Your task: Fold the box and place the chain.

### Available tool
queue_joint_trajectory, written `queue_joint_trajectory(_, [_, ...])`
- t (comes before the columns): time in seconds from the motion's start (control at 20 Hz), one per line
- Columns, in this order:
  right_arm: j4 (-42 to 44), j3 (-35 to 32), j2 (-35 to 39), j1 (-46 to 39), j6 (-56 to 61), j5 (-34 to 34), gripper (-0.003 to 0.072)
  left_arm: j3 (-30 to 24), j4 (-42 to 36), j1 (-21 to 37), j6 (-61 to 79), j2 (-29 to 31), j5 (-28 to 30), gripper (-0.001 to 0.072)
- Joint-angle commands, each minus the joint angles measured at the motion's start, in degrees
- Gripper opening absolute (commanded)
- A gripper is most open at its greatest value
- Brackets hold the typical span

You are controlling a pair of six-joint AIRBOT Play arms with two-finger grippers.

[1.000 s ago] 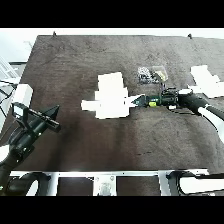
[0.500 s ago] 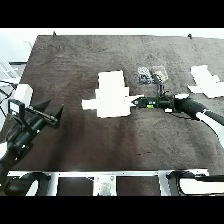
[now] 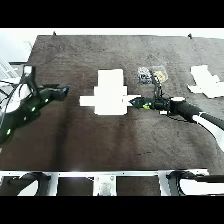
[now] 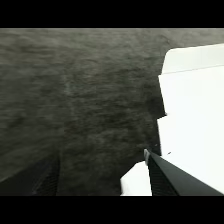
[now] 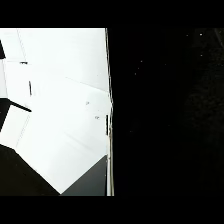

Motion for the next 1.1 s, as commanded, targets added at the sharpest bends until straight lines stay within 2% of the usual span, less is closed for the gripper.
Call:
queue_joint_trajectory(0.0, [0.98,-0.37,0.00,0.39,-2.64,-0.90,0.0013,14.75,9.75,-0.07,-11.45,-16.81,-13.77,0.0593])
queue_joint_trajectory(0.15, [0.96,-0.46,0.00,0.09,-3.91,-1.29,0.0013,29.94,24.35,-0.07,-28.13,-29.42,-26.95,0.0593])
queue_joint_trajectory(0.25, [0.94,-0.46,0.00,0.11,-4.42,-1.27,0.0014,40.06,29.51,-0.04,-34.47,-36.74,-36.33,0.0593])
queue_joint_trajectory(0.4, [0.96,-0.72,-0.02,0.11,-5.11,-1.29,0.0014,53.99,33.46,-0.07,-41.53,-46.01,-46.69,0.0593])
queue_joint_trajectory(0.6, [0.79,-0.81,-0.52,0.11,-5.16,-1.27,0.0015,67.84,34.25,-0.07,-45.66,-55.17,-53.46,0.0592])
queue_joint_trajectory(0.8, [0.79,-0.81,-0.70,0.11,-5.16,-1.27,0.0015,77.07,34.25,-0.07,-46.64,-61.99,-60.26,0.0593])
queue_joint_trajectory(1.05, [0.79,-0.92,-0.79,0.24,-5.16,-1.20,0.0015,78.34,34.03,-1.18,-42.75,-64.17,-61.05,0.0592])
